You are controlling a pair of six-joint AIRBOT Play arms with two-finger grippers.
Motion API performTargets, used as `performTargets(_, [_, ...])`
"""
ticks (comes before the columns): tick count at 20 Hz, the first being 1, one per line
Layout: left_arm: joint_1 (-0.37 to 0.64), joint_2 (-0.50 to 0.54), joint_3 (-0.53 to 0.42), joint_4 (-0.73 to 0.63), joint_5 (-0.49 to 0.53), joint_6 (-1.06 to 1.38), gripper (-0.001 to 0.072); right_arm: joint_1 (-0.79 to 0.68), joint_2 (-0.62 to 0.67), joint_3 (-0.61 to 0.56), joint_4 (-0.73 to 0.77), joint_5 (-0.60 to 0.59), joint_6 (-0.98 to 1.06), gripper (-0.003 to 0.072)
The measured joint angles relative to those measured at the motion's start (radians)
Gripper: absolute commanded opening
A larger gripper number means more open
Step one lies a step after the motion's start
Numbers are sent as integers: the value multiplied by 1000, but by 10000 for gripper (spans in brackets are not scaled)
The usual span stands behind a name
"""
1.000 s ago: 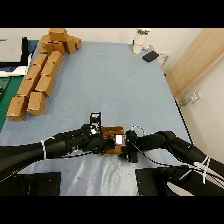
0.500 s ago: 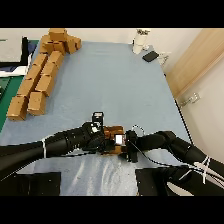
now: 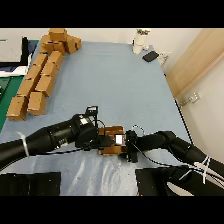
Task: Fold the box.
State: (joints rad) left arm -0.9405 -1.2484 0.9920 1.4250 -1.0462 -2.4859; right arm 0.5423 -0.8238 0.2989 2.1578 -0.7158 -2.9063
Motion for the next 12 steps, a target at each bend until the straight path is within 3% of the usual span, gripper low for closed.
performTargets(6, [74, 95, 0, -68, -76, 113, 321, 0, 0, 0, 0, 0, 0, 601])
performTargets(7, [87, 112, 0, -71, -93, 132, 251, 0, 0, 0, 0, 0, 0, 601])
performTargets(8, [100, 131, 0, -75, -110, 156, 37, 0, 0, 0, 0, 0, 0, 601])
performTargets(12, [140, 196, 0, -83, -154, 291, 11, 0, 0, 0, 0, 0, 0, 602])
